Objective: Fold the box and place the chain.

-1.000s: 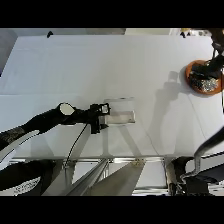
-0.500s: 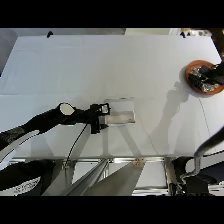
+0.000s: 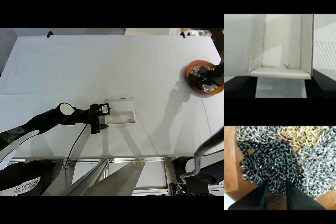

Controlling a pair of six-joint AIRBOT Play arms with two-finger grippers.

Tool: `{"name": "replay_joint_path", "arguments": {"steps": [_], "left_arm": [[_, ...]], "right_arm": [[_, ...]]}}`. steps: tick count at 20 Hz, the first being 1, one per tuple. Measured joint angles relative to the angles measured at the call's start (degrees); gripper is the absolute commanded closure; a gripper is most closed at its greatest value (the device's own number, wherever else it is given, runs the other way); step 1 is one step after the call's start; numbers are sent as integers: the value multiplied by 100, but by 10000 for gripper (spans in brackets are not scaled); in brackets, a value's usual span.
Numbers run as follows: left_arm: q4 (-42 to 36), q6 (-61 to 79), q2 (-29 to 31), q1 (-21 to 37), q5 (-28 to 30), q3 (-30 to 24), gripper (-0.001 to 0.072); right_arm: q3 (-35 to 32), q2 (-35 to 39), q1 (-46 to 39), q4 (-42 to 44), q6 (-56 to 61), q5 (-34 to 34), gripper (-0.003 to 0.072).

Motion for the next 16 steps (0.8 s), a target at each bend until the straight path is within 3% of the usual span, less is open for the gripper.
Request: {"name": "replay_joint_path", "arguments": {"steps": [1,3,10,16], "left_arm": [[0,-2,0,0,2,0,699],[0,0,0,0,0,0,699],[0,-2,0,0,0,0,699],[0,-2,0,0,2,0,699]], "right_arm": [[0,-17,0,2,24,0,525],[2,-35,0,7,57,-17,669],[0,133,0,4,-85,234,671],[0,1484,0,-13,-833,874,671]]}}
